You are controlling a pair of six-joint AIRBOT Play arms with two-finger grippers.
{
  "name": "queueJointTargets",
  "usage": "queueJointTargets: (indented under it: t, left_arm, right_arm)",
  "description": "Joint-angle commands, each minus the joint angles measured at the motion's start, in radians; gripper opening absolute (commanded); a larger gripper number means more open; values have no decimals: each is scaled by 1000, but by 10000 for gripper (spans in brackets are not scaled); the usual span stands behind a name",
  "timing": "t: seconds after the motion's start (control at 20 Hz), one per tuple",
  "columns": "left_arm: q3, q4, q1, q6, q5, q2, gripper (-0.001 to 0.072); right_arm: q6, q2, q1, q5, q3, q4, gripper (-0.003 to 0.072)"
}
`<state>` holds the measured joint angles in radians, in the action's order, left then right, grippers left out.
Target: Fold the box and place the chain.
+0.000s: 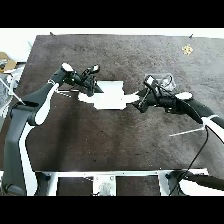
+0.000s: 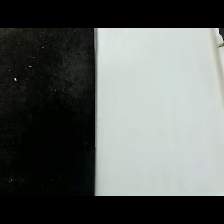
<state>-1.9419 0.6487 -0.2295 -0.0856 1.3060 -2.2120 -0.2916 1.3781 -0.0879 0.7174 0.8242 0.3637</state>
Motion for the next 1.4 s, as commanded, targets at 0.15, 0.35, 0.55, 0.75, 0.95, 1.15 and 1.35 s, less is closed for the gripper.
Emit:
queueJointTargets:
  t: [0.15,0.35,0.55,0.75,0.95,1.15,1.35]
  left_arm:
    - [0,2,0,2,2,-1,12]
    - [0,2,0,2,2,-1,12]
    - [0,2,0,2,2,-1,12]
    - [0,2,0,2,2,-1,12]
    - [0,0,0,2,2,-1,12]
    - [0,-1,0,2,2,-1,12]
    - [0,-1,0,2,2,-1,12]
  right_arm:
    - [-83,146,-60,151,152,206,682]
    - [-158,163,-127,144,154,240,682]
    - [-173,215,-164,58,157,245,681]
    - [-187,232,-182,-60,170,172,679]
    - [-187,220,-137,-67,202,132,672]
    - [-187,211,-95,23,240,102,673]
    - [-121,243,-85,47,303,103,673]
